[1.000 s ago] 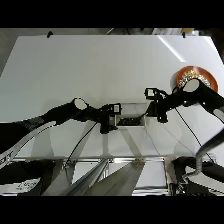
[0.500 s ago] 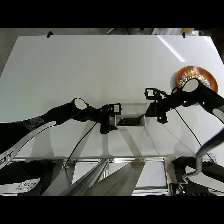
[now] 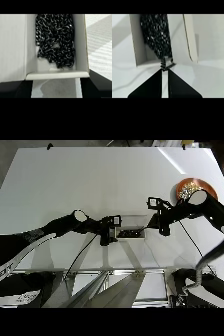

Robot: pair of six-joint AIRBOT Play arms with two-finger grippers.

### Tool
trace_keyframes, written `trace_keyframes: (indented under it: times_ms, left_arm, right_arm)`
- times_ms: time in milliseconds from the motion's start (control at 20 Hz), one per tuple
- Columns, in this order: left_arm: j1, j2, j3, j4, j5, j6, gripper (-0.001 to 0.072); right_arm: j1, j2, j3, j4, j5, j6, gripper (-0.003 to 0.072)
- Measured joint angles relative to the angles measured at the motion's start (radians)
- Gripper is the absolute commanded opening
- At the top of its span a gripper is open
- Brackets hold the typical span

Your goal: Fold the box and place the chain.

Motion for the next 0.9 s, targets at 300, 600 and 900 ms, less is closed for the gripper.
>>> trace_keyframes:
  times_ms: [300,600,900]
  left_arm:
    - [0.000,0.000,0.000,0.000,0.000,0.000,0.0255]
    - [0.000,0.000,0.000,0.000,0.000,0.000,0.0255]
    - [0.000,0.000,0.000,0.000,0.000,0.000,0.0255]
  right_arm:
    - [0.086,0.081,0.000,0.186,0.000,0.032,0.0012]
    - [0.201,0.087,-0.002,0.231,-0.097,0.045,0.0012]
    - [0.230,0.061,-0.003,0.240,-0.183,0.132,0.0012]
